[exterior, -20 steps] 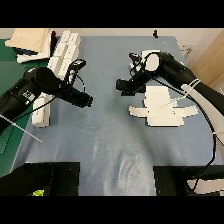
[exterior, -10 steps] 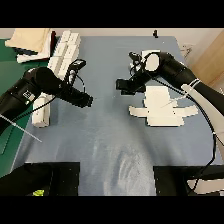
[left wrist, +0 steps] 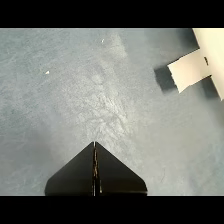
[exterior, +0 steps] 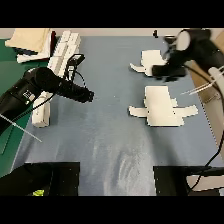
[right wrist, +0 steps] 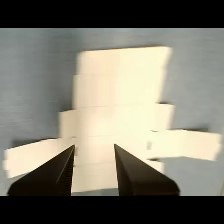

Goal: Fold the box.

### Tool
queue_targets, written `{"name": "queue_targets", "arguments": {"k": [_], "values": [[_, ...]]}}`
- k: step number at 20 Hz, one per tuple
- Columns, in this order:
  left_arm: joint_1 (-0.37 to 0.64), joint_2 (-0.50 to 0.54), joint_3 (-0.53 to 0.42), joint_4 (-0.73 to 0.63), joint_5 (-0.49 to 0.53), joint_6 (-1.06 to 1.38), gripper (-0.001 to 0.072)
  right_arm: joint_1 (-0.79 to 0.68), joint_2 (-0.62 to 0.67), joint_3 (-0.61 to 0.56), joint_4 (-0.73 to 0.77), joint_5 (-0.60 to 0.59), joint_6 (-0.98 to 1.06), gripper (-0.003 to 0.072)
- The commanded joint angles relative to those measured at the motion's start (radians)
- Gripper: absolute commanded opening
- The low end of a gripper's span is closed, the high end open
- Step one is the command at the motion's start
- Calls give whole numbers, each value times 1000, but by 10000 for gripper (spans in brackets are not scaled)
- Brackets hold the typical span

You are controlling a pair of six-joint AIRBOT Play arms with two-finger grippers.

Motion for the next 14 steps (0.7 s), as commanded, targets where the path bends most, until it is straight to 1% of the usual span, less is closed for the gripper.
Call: {"name": "queue_targets", "arguments": {"k": [1,3,4,5,6,8,9,12,14], "values": [[0,-1,0,-3,12,0,20,-303,-16,28,-77,204,-163,398],[0,-1,0,-7,10,-1,21,-492,-54,1,60,195,-270,398],[0,-1,0,-8,8,-1,51,-577,-82,-8,106,194,-296,398],[0,-1,0,-8,7,-16,347,-649,-112,-16,168,183,-317,398],[0,-1,0,-8,11,-50,533,-721,-146,-23,256,170,-349,398],[0,-1,0,-9,10,-85,522,-819,-213,-24,436,172,-416,398],[0,-1,0,-12,11,-103,522,-846,-241,-24,486,172,-450,398],[0,-1,0,-55,4,-113,522,-870,-319,-24,500,182,-529,398],[0,-1,0,-93,-5,-113,522,-863,-353,-43,540,200,-586,398]]}}
